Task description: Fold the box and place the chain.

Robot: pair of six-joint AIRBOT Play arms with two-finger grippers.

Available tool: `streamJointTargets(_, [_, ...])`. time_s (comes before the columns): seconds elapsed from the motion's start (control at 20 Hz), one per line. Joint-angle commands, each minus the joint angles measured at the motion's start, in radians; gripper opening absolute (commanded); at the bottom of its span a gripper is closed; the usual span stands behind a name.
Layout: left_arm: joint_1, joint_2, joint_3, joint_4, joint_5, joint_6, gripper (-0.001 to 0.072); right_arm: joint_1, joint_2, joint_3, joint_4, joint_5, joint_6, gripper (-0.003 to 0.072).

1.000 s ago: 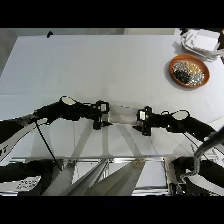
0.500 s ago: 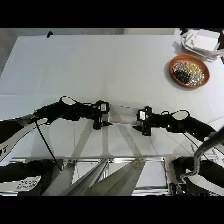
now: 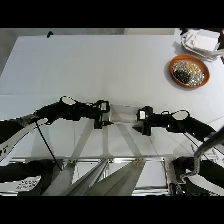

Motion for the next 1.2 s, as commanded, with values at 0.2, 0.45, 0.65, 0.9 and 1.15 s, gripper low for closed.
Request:
streamJointTargets(0.2, [0.001, 0.000, 0.000, 0.010, -0.005, 0.003, 0.0131, 0.000, 0.124, 0.001, -0.235, 0.014, 0.273, 0.0708])
streamJointTargets(0.45, [0.001, 0.000, 0.000, 0.010, -0.007, 0.003, 0.0131, 0.000, 0.296, 0.001, -0.605, 0.083, 0.582, 0.0706])
streamJointTargets(0.65, [0.001, -0.001, 0.000, 0.010, -0.007, 0.003, 0.0131, 0.000, 0.473, 0.001, -0.799, 0.171, 0.776, 0.0696])
streamJointTargets(0.9, [0.001, 0.000, 0.000, 0.010, -0.007, 0.003, 0.0131, 0.000, 0.684, 0.001, -0.710, 0.301, 0.848, 0.0693])
streamJointTargets(1.15, [0.001, 0.000, 0.000, 0.010, -0.008, 0.003, 0.0132, 0.000, 0.805, 0.001, -0.539, 0.377, 1.006, 0.0662])
